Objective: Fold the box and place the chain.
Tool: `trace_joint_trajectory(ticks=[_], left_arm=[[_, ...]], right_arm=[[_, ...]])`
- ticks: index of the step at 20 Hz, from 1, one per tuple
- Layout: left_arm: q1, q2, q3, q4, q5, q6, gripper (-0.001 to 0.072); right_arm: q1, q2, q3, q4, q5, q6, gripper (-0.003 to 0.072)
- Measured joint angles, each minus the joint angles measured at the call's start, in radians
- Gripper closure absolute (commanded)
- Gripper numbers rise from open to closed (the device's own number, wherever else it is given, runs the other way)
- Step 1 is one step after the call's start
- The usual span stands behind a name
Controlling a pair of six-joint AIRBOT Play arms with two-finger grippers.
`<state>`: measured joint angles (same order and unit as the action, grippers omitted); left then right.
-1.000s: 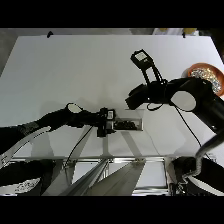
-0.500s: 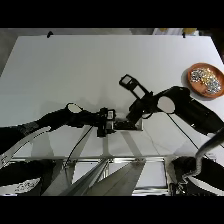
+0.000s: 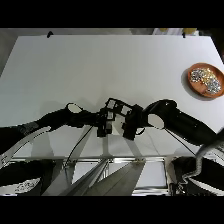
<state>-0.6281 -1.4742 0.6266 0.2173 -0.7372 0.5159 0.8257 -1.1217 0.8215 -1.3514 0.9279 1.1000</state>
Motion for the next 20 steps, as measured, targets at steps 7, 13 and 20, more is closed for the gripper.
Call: trace_joint_trajectory(ticks=[7,13,20], left_arm=[[0.000,0.000,0.000,0.000,0.000,0.000,0.0434],[0.000,0.000,0.000,0.000,0.000,0.000,0.0434],[0.000,0.000,0.000,0.000,0.000,0.000,0.0434]], right_arm=[[0.040,0.049,-0.002,-0.033,0.000,-0.072,0.0390],[0.044,0.060,-0.005,-0.105,0.001,-0.086,0.0399],[0.045,0.061,-0.005,-0.118,0.000,-0.108,0.0463]])
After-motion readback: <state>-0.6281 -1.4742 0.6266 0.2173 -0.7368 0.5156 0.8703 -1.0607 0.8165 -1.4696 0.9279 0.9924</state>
